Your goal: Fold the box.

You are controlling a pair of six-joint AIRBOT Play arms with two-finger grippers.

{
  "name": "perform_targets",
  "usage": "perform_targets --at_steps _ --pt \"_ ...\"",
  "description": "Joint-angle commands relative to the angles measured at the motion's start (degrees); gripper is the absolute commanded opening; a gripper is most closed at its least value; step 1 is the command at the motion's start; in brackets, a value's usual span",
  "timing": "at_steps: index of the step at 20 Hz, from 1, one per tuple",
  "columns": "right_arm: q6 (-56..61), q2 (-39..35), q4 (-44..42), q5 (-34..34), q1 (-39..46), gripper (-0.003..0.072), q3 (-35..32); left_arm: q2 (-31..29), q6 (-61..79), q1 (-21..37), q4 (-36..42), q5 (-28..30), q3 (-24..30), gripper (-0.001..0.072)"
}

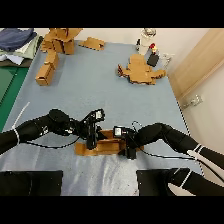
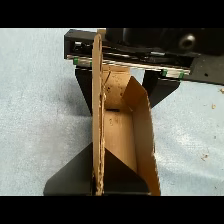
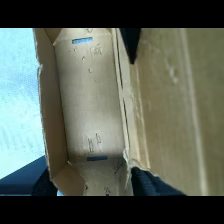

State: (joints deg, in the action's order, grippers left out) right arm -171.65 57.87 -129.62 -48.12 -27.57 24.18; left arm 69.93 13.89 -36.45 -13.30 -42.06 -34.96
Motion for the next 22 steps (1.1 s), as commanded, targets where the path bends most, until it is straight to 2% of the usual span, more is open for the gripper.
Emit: perform_targets --at_steps 1,2,22 --pt "-0.09 0.04 -0.07 -0.35 -0.09 0.0531 0.02 0.02 0.02 0.00 0.00 0.02 0.02 0.0013" --pt "-0.09 0.04 -0.02 -0.42 -0.31 0.0498 0.02 0.02 0.02 0.00 0.00 0.02 0.02 0.0013" --pt "-0.07 0.98 0.13 -0.46 -0.42 0.0498 0.04 0.02 0.02 0.00 0.00 0.02 0.02 0.0013"
